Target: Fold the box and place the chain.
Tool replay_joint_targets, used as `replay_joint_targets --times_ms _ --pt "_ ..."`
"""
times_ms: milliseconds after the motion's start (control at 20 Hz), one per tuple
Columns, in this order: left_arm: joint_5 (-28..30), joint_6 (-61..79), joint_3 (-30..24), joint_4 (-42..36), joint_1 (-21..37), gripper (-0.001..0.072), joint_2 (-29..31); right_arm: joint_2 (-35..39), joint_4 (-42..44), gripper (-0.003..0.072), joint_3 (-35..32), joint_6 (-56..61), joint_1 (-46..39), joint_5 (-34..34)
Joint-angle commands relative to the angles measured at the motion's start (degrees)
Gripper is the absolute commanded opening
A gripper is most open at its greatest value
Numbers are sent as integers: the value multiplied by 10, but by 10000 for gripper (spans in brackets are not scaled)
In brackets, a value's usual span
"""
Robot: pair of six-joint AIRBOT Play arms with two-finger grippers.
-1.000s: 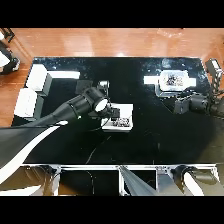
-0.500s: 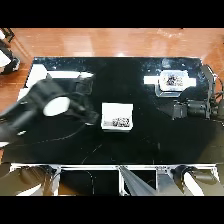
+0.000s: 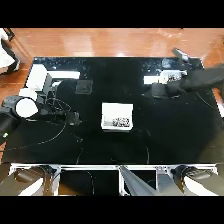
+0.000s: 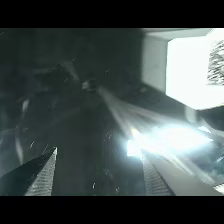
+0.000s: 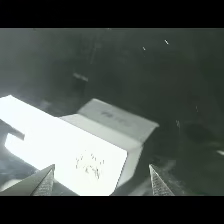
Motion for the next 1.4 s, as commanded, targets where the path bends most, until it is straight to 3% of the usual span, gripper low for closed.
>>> replay_joint_targets --times_ms 0,150,550,950,1350 --pt "64 57 -16 5 24 613 -25 -141 -97 720 124 7 100 7" --pt "63 57 -16 15 24 613 -31 -190 -75 720 140 -83 125 19" --pt "82 57 -16 10 24 612 -31 -206 9 720 140 -268 125 -69" --pt "107 57 -16 1 24 612 -32 -206 13 714 140 -330 128 -127" --pt "119 57 -16 1 24 612 -32 -206 -14 714 140 -363 163 -121"
